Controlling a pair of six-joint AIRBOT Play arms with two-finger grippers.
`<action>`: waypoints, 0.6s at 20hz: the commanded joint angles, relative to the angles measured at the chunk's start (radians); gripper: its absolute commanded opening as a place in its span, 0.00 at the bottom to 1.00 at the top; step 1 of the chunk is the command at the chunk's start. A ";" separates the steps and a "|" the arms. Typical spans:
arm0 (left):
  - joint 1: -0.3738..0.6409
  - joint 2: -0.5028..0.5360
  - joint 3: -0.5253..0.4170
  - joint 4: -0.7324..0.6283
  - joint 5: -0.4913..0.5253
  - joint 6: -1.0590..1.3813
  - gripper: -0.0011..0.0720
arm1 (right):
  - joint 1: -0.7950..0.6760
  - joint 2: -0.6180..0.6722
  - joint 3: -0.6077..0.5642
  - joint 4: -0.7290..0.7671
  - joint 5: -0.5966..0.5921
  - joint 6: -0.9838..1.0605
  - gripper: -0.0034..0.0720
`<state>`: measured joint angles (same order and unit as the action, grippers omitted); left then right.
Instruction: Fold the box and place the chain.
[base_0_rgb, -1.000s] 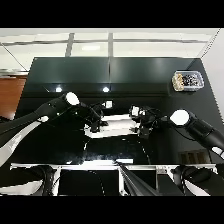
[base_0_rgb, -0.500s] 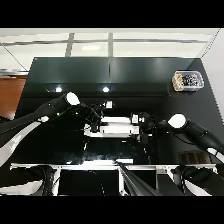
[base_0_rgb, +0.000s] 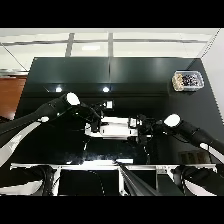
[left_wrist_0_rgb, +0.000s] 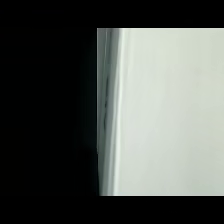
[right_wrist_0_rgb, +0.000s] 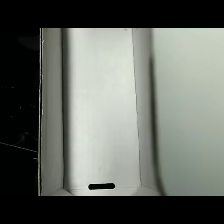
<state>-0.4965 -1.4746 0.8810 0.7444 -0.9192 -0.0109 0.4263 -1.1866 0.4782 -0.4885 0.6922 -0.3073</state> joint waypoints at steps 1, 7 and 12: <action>0.000 -0.001 0.001 0.000 0.000 0.000 0.05 | 0.000 -0.013 0.000 0.005 -0.006 -0.018 0.88; 0.000 -0.001 0.001 0.000 0.003 0.000 0.05 | 0.000 -0.015 -0.001 -0.029 -0.039 0.027 0.88; 0.000 -0.001 0.001 0.000 0.003 0.000 0.05 | 0.000 -0.018 0.000 -0.070 -0.042 0.057 0.88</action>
<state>-0.4965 -1.4750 0.8810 0.7429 -0.9150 -0.0116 0.4263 -1.2030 0.4786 -0.5278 0.6563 -0.2676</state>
